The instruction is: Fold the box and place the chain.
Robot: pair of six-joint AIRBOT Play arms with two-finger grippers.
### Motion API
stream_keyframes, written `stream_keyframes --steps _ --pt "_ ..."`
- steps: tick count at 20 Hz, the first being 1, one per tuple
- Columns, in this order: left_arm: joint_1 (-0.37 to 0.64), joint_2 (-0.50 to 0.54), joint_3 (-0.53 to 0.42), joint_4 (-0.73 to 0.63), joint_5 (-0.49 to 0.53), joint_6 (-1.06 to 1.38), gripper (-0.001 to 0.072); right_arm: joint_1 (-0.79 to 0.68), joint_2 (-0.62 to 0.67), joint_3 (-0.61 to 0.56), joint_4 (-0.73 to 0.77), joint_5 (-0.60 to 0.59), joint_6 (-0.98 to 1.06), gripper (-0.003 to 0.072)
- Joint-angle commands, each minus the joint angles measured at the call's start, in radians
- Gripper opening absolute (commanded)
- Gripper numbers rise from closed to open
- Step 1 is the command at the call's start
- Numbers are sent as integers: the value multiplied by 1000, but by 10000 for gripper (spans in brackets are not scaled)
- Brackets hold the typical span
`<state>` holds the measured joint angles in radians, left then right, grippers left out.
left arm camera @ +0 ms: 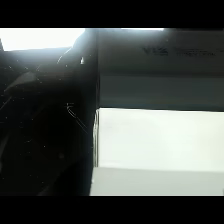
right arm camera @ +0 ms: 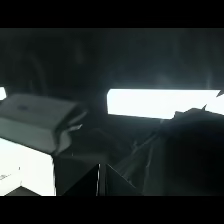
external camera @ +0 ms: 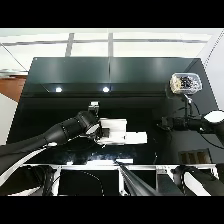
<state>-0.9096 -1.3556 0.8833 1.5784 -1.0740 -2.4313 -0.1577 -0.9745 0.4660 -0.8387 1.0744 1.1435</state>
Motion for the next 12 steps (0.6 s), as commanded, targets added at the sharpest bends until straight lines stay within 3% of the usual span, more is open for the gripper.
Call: stream_keyframes --steps 1,6,12 --pt "1 0 0 0 -2 0 29 -17 -69 -1 18 53 58 44" --pt "1 0 0 0 -2 0 29 -3 -126 -1 19 82 58 43" --pt "1 0 0 0 -4 0 29 180 -215 -1 87 85 16 43"
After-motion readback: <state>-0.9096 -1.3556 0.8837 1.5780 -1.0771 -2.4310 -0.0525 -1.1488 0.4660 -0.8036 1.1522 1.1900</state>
